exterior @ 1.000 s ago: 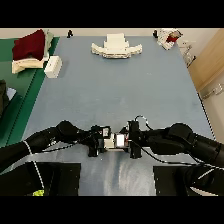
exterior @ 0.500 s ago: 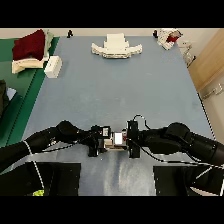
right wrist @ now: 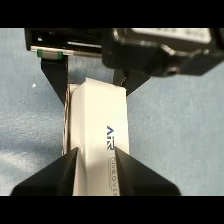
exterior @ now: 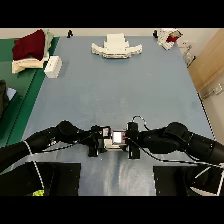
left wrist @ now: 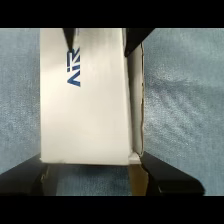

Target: Fold the box.

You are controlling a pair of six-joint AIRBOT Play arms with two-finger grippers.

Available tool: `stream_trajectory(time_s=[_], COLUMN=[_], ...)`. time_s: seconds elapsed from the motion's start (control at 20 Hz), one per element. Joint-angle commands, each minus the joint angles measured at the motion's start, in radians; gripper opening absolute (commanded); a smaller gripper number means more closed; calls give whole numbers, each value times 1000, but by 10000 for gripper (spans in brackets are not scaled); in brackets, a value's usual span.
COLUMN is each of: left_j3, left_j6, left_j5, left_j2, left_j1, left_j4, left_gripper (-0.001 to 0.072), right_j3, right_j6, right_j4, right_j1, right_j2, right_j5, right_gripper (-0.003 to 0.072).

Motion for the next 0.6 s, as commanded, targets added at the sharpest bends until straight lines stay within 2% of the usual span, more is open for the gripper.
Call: stream_trajectory(time_s=[0.0,0.25,0.4,0.55], left_j3=[1,1,1,1], left_j6=[0,0,0,0], left_j5=[0,0,0,0], left_j2=[1,1,1,1], left_j1=[0,0,0,0], left_j4=[0,0,0,0], left_gripper=[518,518,518,518], right_j3=[1,1,1,-5], right_j6=[0,0,4,162], right_j4=[49,58,98,154], right_j1=[2,2,1,-13], right_j2=[0,6,63,146], right_j5=[-23,-24,-28,-20], right_gripper=[475,476,476,474])
